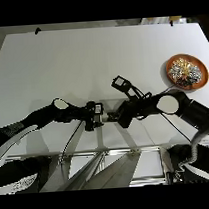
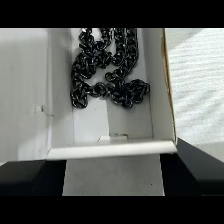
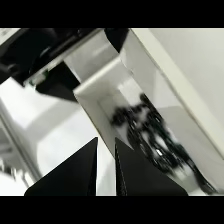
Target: Fold the box and place the chain.
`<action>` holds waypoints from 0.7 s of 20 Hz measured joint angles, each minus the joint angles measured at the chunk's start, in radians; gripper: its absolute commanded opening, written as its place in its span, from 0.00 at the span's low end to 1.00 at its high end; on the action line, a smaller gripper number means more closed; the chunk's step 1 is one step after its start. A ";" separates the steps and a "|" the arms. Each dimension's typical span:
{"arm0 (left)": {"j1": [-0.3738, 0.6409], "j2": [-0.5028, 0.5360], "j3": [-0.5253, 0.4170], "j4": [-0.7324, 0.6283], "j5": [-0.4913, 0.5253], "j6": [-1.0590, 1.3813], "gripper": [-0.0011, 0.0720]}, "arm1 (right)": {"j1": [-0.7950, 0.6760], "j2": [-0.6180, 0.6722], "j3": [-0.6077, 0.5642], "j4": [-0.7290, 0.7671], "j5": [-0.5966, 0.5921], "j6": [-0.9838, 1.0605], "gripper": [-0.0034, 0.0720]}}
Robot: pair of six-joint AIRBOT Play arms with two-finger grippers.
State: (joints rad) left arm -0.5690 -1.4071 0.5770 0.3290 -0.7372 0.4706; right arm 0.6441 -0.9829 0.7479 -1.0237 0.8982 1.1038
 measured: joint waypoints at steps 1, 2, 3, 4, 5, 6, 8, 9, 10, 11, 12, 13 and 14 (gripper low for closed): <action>0.000 0.000 0.000 0.000 0.000 0.000 0.46 | -0.023 0.010 0.024 -0.030 0.057 0.006 0.20; 0.000 0.000 0.000 0.000 0.000 0.000 0.46 | -0.051 0.021 0.045 -0.060 0.106 0.010 0.19; 0.000 0.000 0.000 0.000 0.000 0.000 0.46 | -0.085 0.035 0.061 -0.092 0.152 0.015 0.17; 0.000 0.000 0.000 0.000 0.000 0.000 0.46 | -0.122 0.045 0.072 -0.122 0.191 0.018 0.07; 0.000 0.000 0.000 0.000 0.000 0.000 0.46 | -0.159 0.052 0.080 -0.146 0.216 0.026 0.07; 0.000 0.000 0.000 0.000 0.000 0.000 0.46 | -0.196 0.056 0.084 -0.168 0.230 0.045 0.07; 0.000 0.000 0.000 0.000 0.000 0.000 0.46 | -0.273 0.054 0.087 -0.209 0.243 0.096 0.07; 0.000 0.000 0.000 0.000 0.000 0.000 0.46 | -0.305 0.047 0.085 -0.227 0.242 0.118 0.07; 0.000 0.000 0.000 0.000 0.000 0.000 0.46 | -0.335 0.035 0.082 -0.248 0.242 0.143 0.09; 0.000 0.000 0.000 0.000 0.000 0.000 0.46 | -0.360 0.020 0.078 -0.263 0.233 0.166 0.28; 0.000 0.000 0.000 0.000 0.000 0.000 0.46 | -0.383 -0.001 0.072 -0.279 0.226 0.185 0.51; 0.000 0.000 0.000 0.000 0.000 0.000 0.46 | -0.398 -0.024 0.068 -0.286 0.217 0.198 0.59; 0.000 0.000 0.000 0.000 0.000 0.000 0.46 | -0.410 -0.053 0.064 -0.294 0.206 0.213 0.59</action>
